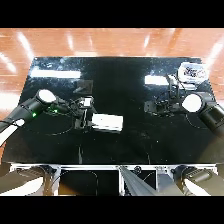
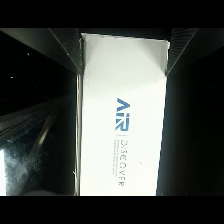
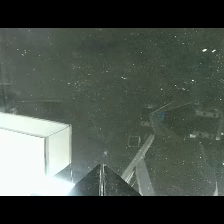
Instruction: Fold the box and place the chain.
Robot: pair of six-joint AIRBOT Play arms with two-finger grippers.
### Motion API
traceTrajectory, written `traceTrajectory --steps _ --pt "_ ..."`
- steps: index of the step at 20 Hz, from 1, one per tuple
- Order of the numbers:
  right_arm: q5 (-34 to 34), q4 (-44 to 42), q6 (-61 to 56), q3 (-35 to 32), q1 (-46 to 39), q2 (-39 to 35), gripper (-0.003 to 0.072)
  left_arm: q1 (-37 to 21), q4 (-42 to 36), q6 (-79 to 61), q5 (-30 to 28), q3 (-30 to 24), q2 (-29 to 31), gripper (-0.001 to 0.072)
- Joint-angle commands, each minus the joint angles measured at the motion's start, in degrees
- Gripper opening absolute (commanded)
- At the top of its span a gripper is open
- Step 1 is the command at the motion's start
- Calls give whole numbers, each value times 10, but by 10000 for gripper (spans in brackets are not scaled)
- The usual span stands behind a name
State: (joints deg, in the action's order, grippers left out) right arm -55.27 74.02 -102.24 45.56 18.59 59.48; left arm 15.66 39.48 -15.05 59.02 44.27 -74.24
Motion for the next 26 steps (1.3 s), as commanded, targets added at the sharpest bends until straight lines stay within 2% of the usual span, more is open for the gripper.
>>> traceTrajectory --steps 1,8,9,10,12,13,17,19,21,24,26 --pt "0 1 0 0 0 0 35 9 21 18 -10 0 -4 622" --pt "0 4 0 0 0 0 35 27 24 27 -25 2 -12 621" --pt "0 4 0 0 0 0 35 27 23 27 -30 2 -10 590" --pt "0 4 0 0 0 0 35 27 20 27 -33 2 -8 475" --pt "0 4 0 0 0 0 35 25 20 27 -31 11 -1 91" --pt "0 4 0 0 0 0 36 25 22 31 -30 16 3 22" --pt "-2 3 0 0 0 0 35 20 23 72 -29 32 18 21" --pt "-5 3 0 0 0 0 36 -2 31 100 -30 40 22 20" --pt "-5 3 0 0 0 0 36 -49 47 138 -31 45 23 19" --pt "-3 3 0 0 0 0 35 -154 70 176 -42 48 23 19" --pt "4 3 0 0 0 0 36 -226 70 190 -76 52 21 19"
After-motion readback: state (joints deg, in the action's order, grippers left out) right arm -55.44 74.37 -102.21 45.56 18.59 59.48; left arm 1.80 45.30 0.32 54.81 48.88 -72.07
